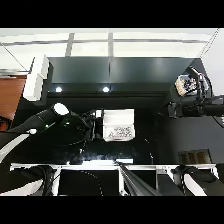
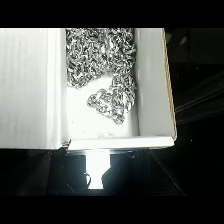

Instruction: Fold the box and place the chain.

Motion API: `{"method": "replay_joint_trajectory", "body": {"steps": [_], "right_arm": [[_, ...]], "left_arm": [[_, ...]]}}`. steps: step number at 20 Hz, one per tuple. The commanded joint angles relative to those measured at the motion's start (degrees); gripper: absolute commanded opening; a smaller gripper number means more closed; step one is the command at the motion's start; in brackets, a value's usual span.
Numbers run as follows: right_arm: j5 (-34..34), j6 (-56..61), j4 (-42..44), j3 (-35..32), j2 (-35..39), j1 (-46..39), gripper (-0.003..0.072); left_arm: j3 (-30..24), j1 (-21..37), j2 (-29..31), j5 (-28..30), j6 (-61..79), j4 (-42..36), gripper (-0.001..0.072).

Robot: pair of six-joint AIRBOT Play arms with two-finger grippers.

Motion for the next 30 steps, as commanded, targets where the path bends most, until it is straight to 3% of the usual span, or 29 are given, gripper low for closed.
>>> {"method": "replay_joint_trajectory", "body": {"steps": [1, 7, 13, 22, 26, 30], "right_arm": [[0.0, 0.0, 0.0, 0.0, 0.0, 0.0, 0.0376], [0.0, 0.0, 0.0, 0.0, 0.0, 0.0, 0.0376], [-0.4, 0.0, 0.0, 0.0, 0.0, 0.0, 0.0376], [-0.2, 0.0, 0.1, 0.0, 0.0, 0.0, 0.0376], [0.0, 0.0, 0.0, 0.0, 0.0, 0.0, 0.0376], [1.5, 0.0, 0.0, 0.0, 0.0, 0.0, 0.0376]], "left_arm": [[0.1, 0.0, 0.0, -0.3, -0.1, -0.7, 0.0709], [0.0, 0.0, 0.5, -1.1, -4.2, 3.1, 0.0709], [-0.1, -0.9, 1.4, -0.2, -5.2, 1.3, 0.0711], [-0.1, -5.4, 1.4, 5.9, -10.1, 1.3, 0.0711], [-0.1, -5.4, 1.5, 3.0, -11.8, 1.4, 0.071], [-0.1, -5.4, 3.5, 2.3, -26.2, 10.6, 0.071]]}}
